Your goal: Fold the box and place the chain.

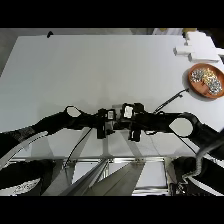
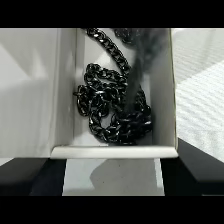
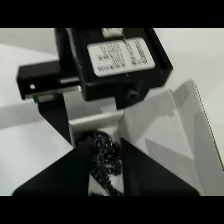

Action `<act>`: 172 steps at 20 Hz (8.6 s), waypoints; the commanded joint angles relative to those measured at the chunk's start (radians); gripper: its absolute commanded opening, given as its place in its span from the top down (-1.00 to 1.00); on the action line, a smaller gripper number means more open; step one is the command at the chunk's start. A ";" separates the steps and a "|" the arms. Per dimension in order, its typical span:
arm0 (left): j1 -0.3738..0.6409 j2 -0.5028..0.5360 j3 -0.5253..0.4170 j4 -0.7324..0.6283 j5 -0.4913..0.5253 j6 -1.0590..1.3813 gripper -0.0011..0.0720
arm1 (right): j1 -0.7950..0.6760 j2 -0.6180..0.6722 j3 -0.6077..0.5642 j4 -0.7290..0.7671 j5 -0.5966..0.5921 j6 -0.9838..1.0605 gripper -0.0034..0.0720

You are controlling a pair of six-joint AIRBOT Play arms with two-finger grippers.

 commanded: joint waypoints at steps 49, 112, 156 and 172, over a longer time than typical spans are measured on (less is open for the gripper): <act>0.000 0.000 0.000 0.000 0.000 0.000 0.51 | -0.448 0.093 0.056 -0.018 0.393 -0.307 0.86; 0.000 0.000 0.000 0.000 0.000 0.000 0.51 | -0.449 0.051 -0.006 -0.241 0.293 -0.124 0.86; 0.000 0.000 0.000 0.000 0.000 0.000 0.51 | -0.507 -0.272 0.092 -0.293 0.438 -0.325 0.52; 0.000 0.000 0.000 0.000 0.000 0.000 0.51 | -0.507 -0.371 0.044 -0.304 0.296 -0.365 0.52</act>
